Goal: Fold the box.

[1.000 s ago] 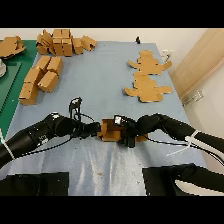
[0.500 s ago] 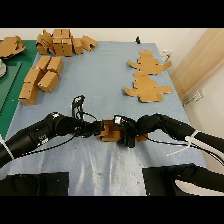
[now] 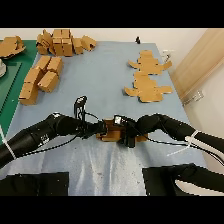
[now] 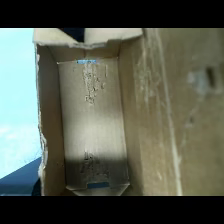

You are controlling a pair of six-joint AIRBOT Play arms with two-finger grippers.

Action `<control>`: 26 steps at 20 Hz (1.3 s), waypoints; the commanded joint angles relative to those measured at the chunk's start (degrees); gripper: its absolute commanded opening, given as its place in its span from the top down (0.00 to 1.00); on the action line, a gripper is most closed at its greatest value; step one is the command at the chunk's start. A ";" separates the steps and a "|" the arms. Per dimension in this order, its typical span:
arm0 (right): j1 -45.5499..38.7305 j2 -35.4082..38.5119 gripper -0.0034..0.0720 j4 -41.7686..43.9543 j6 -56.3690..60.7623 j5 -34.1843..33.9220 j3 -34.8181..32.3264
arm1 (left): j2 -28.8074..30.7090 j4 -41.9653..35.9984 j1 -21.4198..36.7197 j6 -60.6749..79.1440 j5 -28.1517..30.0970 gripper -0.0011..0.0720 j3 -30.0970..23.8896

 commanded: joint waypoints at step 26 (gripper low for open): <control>0.04 -0.04 0.16 0.33 0.02 -0.13 0.04 | -11.21 4.07 -2.45 0.94 -7.72 0.26 8.48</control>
